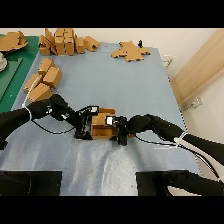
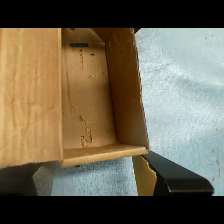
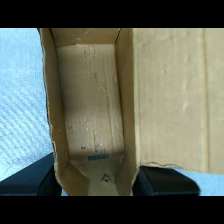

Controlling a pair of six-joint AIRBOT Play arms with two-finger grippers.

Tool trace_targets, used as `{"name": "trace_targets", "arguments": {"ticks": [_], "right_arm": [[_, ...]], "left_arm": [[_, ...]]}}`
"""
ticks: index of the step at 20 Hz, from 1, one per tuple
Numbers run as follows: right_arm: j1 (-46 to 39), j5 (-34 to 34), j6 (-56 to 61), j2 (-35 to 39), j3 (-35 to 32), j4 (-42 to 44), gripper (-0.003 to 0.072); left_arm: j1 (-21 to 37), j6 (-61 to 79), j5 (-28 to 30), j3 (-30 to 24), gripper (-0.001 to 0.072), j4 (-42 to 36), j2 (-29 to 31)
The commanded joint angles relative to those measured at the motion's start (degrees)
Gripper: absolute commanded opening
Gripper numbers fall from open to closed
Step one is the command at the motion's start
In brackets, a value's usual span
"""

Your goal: Fold the box.

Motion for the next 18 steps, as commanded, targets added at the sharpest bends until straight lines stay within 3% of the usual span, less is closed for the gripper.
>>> {"name": "trace_targets", "arguments": {"ticks": [1, 18], "right_arm": [[0.04, 0.02, -0.02, 0.0, -0.04, 0.0, 0.0557], [0.02, 0.02, -0.02, 0.0, -0.04, -0.02, 0.0558]], "left_arm": [[-1.22, -0.11, 1.55, 0.02, 0.0698, -0.11, 0.02], [-0.63, -9.01, 3.39, 0.04, 0.0699, 6.14, 1.6]]}}
